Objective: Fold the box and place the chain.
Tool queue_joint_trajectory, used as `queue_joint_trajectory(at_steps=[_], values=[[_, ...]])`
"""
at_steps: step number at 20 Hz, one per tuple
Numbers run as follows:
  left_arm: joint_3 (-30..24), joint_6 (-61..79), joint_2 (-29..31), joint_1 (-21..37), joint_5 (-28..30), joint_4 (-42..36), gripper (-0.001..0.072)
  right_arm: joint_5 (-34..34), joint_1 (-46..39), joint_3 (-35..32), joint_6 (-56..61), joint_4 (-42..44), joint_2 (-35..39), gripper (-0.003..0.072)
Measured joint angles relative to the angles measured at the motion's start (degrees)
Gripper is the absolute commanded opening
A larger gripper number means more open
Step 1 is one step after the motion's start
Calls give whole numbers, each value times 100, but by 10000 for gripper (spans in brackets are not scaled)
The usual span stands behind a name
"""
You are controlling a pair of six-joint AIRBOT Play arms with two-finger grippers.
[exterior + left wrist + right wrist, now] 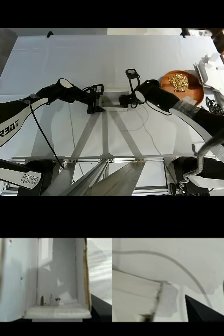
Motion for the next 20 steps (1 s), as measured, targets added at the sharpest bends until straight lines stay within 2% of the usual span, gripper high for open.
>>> queue_joint_trajectory(at_steps=[2,3,4,5,6,10,12,14,15,16,20], values=[[0,0,0,0,2,0,158,92,46,149,63,101,-101,695],[0,0,0,0,2,0,158,179,63,245,70,120,-160,660],[0,0,0,0,2,2,158,297,70,345,83,144,-225,583],[0,0,0,0,0,2,158,372,76,431,96,144,-271,463],[0,0,0,0,2,2,158,433,81,496,125,162,-308,406],[0,0,0,0,2,2,158,750,92,614,787,-22,-411,397],[0,0,0,0,2,2,158,833,92,638,1152,-107,-435,356],[0,0,0,0,0,2,158,839,94,649,1353,-105,-457,245],[0,0,0,0,0,2,158,826,94,651,1438,-98,-476,163],[0,0,0,0,0,2,158,826,96,654,1519,-90,-501,21],[0,-13,0,0,0,0,158,800,96,662,1731,-74,-560,13]])
